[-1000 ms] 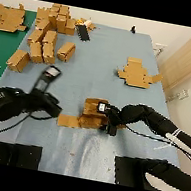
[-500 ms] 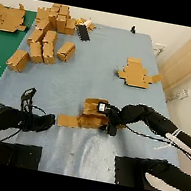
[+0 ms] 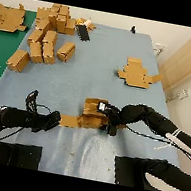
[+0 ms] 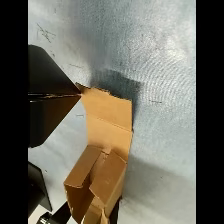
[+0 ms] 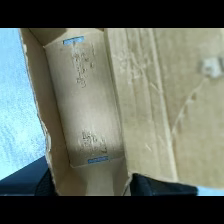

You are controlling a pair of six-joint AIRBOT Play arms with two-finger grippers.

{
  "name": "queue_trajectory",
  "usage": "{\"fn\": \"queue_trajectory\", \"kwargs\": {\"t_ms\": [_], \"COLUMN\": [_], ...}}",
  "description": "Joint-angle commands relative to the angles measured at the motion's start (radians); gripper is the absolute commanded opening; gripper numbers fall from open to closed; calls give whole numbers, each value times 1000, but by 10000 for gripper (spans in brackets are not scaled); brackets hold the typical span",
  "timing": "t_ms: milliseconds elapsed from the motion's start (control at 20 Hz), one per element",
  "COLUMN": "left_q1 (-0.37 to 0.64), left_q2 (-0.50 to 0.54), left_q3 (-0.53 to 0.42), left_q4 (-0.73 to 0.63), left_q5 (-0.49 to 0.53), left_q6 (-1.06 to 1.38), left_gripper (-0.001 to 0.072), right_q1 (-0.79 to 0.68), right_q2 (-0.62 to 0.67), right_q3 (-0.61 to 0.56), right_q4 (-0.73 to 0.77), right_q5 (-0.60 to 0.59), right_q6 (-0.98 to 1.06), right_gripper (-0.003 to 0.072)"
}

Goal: Fold the box.

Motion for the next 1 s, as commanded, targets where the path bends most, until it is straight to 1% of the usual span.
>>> {"fn": "queue_trajectory", "kwargs": {"t_ms": [0, 100, 250, 400, 500, 550, 800, 900, 950], "left_q1": [1, 1, 3, 3, 5, 18, 126, 137, 135], "left_q2": [-12, -11, 14, 22, 22, 21, 21, 15, 6], "left_q3": [-1, 2, 12, 12, 13, 13, 18, 17, 17], "left_q4": [-20, -39, -25, 57, 130, 145, 201, 201, 193], "left_q5": [54, 52, 29, 12, 42, 53, 16, -24, -28], "left_q6": [5, 37, 48, -26, -93, -99, -68, -27, -26], "left_gripper": [10, 10, 10, 10, 10, 10, 10, 10, 10], "right_q1": [1, 1, 1, 1, 1, 1, 1, 1, 1], "right_q2": [0, 0, 0, 0, 0, 0, 0, 0, 0], "right_q3": [0, 0, 0, 0, 0, 0, 0, 0, 0], "right_q4": [1, 1, 1, 1, 1, 0, 1, 1, 1], "right_q5": [0, 0, 0, 0, 0, 0, 0, 0, 0], "right_q6": [0, 0, 0, 0, 0, 0, 0, 0, 0], "right_gripper": [499, 499, 499, 499, 499, 499, 499, 499, 499]}}
